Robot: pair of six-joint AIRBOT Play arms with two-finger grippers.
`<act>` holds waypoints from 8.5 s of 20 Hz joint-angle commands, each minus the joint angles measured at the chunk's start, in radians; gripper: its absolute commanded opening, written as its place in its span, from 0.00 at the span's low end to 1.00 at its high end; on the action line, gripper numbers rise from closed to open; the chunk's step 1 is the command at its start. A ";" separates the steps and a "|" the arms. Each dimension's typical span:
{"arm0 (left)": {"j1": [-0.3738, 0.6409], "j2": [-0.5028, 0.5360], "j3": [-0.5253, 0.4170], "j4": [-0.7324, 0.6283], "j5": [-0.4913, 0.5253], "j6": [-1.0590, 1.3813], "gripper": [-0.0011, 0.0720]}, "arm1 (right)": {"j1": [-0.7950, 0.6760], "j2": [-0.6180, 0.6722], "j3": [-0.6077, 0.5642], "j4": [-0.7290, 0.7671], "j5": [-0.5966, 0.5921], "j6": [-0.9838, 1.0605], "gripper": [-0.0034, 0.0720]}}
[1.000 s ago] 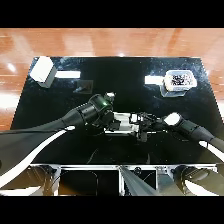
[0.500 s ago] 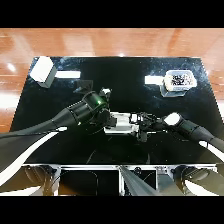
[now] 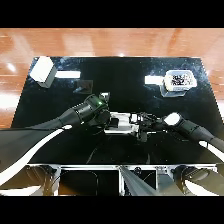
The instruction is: Fold the box and place the chain.
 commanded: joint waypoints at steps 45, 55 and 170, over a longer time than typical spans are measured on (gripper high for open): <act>0.022 -0.012 0.041 0.058 0.098 0.011 0.04 | 0.119 0.067 0.001 0.057 -0.082 0.157 0.24; 0.021 -0.012 0.041 0.051 0.098 0.011 0.04 | 0.119 0.067 0.000 0.056 -0.113 0.157 0.58; 0.011 -0.026 0.041 0.034 0.077 -0.030 0.04 | 0.314 -0.195 0.438 -0.927 0.292 2.365 0.21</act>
